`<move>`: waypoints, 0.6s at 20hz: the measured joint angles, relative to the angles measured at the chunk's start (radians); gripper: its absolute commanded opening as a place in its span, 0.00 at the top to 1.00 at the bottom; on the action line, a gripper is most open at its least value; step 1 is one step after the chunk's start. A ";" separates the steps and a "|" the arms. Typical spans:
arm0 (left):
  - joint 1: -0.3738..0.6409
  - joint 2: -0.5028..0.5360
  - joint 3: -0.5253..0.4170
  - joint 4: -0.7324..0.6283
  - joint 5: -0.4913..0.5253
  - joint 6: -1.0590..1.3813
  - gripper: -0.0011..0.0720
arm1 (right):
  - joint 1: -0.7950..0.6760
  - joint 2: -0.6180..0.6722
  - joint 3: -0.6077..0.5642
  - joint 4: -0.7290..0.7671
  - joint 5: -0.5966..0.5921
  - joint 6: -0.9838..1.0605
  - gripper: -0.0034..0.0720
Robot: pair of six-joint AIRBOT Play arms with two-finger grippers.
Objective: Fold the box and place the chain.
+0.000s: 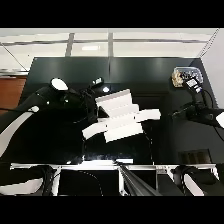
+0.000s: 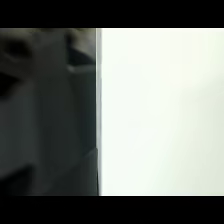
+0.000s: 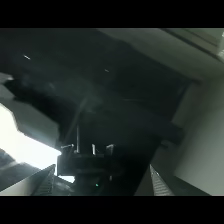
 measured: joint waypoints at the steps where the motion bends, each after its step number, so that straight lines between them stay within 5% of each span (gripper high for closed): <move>1: -0.022 0.010 -0.007 0.019 0.043 0.053 0.95 | -0.005 0.000 0.002 0.000 -0.001 -0.002 0.07; 12: -0.150 -0.034 -0.025 0.200 0.230 0.212 0.95 | -0.017 0.000 0.007 0.047 -0.012 -0.013 0.07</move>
